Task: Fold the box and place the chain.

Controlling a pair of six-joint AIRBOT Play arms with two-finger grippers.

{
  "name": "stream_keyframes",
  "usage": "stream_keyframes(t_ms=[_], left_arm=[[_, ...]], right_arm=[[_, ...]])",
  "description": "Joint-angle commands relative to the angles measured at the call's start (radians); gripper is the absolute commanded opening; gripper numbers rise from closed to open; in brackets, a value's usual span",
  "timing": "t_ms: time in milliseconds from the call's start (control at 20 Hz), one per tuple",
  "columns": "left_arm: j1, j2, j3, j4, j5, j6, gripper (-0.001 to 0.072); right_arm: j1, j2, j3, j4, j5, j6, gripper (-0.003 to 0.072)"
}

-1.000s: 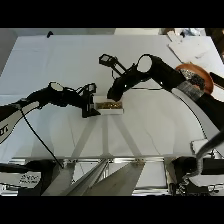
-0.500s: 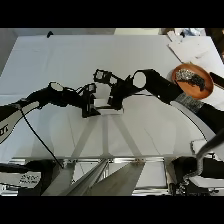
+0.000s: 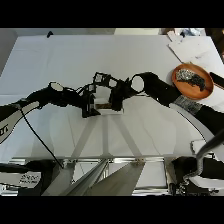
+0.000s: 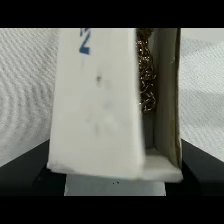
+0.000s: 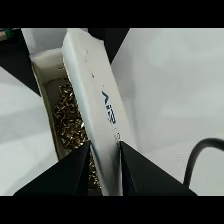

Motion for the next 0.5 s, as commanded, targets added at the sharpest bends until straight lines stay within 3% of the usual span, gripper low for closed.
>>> stream_keyframes(t_ms=[0,200,300,450], left_arm=[[0.001,0.0,0.0,0.001,0.009,0.001,0.0153],[0.001,0.0,0.0,0.001,0.009,0.001,0.0153],[0.0,0.0,0.0,0.001,0.009,0.001,0.0153],[0.001,0.0,0.0,0.001,0.009,0.001,0.0153]], right_arm=[[0.005,0.0,-0.003,-0.008,0.055,0.01,0.0181],[0.031,0.0,-0.004,-0.007,0.07,0.01,0.0189],[0.036,0.0,-0.004,-0.007,0.07,0.011,0.0303],[0.036,0.0,-0.004,-0.008,0.113,0.014,0.0304]])
